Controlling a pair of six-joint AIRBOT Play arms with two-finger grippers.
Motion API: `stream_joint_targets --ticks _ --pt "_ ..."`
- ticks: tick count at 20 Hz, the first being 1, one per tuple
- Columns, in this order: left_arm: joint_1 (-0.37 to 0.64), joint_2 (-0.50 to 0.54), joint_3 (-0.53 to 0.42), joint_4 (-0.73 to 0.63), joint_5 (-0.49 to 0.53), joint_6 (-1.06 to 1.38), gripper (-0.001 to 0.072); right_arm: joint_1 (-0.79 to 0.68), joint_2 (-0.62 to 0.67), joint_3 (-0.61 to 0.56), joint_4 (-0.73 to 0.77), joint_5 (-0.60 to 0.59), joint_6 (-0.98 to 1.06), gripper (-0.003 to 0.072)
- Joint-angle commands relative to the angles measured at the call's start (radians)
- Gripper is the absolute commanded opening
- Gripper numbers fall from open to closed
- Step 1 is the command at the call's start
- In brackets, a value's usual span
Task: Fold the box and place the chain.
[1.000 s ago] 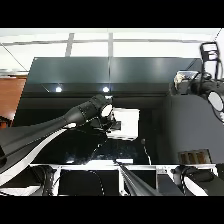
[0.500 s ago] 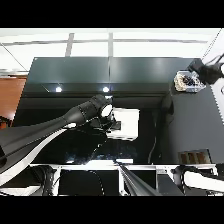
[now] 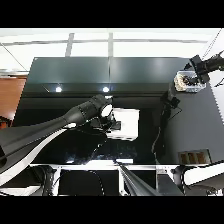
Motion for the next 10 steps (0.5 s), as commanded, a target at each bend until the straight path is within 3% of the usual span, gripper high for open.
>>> stream_joint_targets --ticks 1,10 --pt "0.001 0.000 0.000 0.000 0.000 0.000 0.0029 -0.006 -0.042 0.017 0.006 0.023 0.022 0.0592" --pt "0.001 0.000 0.000 0.000 0.000 0.000 0.0028 -0.008 -0.100 0.017 0.009 0.060 -0.021 0.0592"
